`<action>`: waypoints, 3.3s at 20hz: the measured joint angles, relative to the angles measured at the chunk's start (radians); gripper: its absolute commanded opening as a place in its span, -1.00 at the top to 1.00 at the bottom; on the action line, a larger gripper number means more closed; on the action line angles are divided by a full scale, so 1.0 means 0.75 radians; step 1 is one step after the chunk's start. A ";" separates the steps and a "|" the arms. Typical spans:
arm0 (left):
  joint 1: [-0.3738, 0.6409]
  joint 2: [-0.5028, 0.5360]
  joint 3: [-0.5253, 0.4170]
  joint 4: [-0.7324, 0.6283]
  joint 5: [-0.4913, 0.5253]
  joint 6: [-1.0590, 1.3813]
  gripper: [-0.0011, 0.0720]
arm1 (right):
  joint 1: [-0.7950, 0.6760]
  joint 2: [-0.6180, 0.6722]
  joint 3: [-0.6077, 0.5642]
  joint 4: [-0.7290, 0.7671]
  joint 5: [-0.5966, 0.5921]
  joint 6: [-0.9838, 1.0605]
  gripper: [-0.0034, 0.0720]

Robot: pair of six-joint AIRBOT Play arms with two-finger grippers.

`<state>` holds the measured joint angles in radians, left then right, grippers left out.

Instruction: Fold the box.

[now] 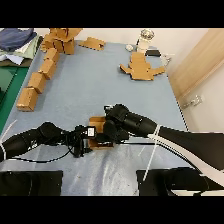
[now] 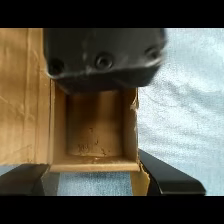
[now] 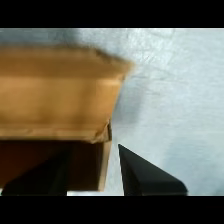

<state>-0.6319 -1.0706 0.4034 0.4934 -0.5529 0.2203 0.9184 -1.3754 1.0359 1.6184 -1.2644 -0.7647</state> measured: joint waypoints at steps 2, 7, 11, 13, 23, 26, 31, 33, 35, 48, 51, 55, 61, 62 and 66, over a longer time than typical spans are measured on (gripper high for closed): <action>0.000 0.000 0.000 0.000 0.001 -0.001 -0.09 | -0.001 0.054 0.004 0.007 -0.010 0.026 -0.26; 0.000 0.000 -0.001 0.000 0.001 -0.001 -0.09 | -0.056 0.262 0.008 -0.024 -0.078 0.090 0.73; 0.000 0.000 -0.001 -0.001 0.001 -0.002 -0.09 | -0.299 0.317 -0.043 -0.105 -0.101 0.004 0.90; 0.000 0.000 0.000 -0.001 0.001 -0.002 -0.09 | -0.492 0.254 -0.081 0.083 0.063 -0.236 0.90; 0.000 0.000 0.000 -0.001 0.002 -0.002 -0.09 | -0.790 -0.181 -0.102 1.439 0.251 -1.706 0.91; 0.000 0.000 0.000 -0.001 0.001 -0.002 -0.09 | -0.728 -0.130 -0.105 1.481 0.164 -1.876 0.91; 0.000 0.000 -0.001 -0.001 0.002 -0.003 -0.09 | -0.611 0.023 -0.208 1.341 0.214 -1.960 0.91; 0.000 0.000 0.000 -0.001 0.001 -0.003 -0.09 | -0.551 0.096 -0.289 1.284 0.286 -1.981 0.90; 0.000 0.000 0.000 -0.001 0.002 -0.003 -0.09 | -0.480 0.182 -0.373 1.215 0.381 -1.993 0.91; 0.000 0.000 0.000 -0.001 0.001 -0.002 -0.09 | 0.052 0.799 -0.772 0.356 1.106 -2.069 -0.38; 0.000 0.000 -0.001 -0.001 0.002 -0.002 -0.09 | 0.082 0.824 -0.803 0.296 1.142 -2.153 -0.63; 0.000 0.000 0.000 -0.001 0.002 -0.002 -0.09 | 0.097 0.795 -0.817 0.237 1.199 -2.248 -0.63; 0.000 0.000 0.000 -0.001 0.002 -0.002 -0.09 | 0.105 0.749 -0.837 0.204 1.236 -2.309 -0.63; 0.000 0.000 0.000 -0.001 0.002 -0.002 -0.09 | 0.109 0.745 -0.844 0.200 1.242 -2.315 -0.63; 0.000 0.000 0.000 -0.001 0.002 -0.002 -0.09 | 0.120 0.738 -0.862 0.159 1.276 -2.330 -0.63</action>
<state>-0.6319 -1.0706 0.4034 0.4931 -0.5518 0.2192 1.0084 -0.8223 0.3897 1.7374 -0.3077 -2.5118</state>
